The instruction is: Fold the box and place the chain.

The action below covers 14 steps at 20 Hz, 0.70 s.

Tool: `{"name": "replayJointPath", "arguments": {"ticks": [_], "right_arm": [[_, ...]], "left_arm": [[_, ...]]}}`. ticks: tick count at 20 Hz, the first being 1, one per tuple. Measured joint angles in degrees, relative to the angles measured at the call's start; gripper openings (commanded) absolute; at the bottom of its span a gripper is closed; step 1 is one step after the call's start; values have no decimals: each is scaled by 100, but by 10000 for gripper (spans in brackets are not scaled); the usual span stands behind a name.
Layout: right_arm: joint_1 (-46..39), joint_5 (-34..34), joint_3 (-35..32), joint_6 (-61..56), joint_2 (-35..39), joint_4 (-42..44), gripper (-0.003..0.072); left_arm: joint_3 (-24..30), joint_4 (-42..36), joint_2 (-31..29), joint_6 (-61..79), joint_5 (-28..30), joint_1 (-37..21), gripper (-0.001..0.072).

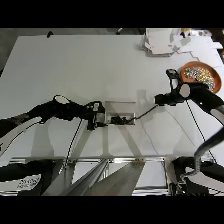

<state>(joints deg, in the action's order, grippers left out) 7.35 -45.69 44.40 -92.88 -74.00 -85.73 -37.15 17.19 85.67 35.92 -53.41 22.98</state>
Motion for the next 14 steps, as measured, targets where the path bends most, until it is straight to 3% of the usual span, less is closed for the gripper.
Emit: {"name": "replayJointPath", "arguments": {"ticks": [6, 10, 14], "right_arm": [[0, -7, 0, -26, -192, 0, 332], [-7, -79, 4, -31, -321, -61, 19], [-7, -122, 0, 162, -286, -37, 21]], "left_arm": [[0, 0, 0, -2, 0, 0, 87], [0, 0, 0, 0, 0, 0, 87], [0, 0, 0, 0, 0, 0, 87]]}}
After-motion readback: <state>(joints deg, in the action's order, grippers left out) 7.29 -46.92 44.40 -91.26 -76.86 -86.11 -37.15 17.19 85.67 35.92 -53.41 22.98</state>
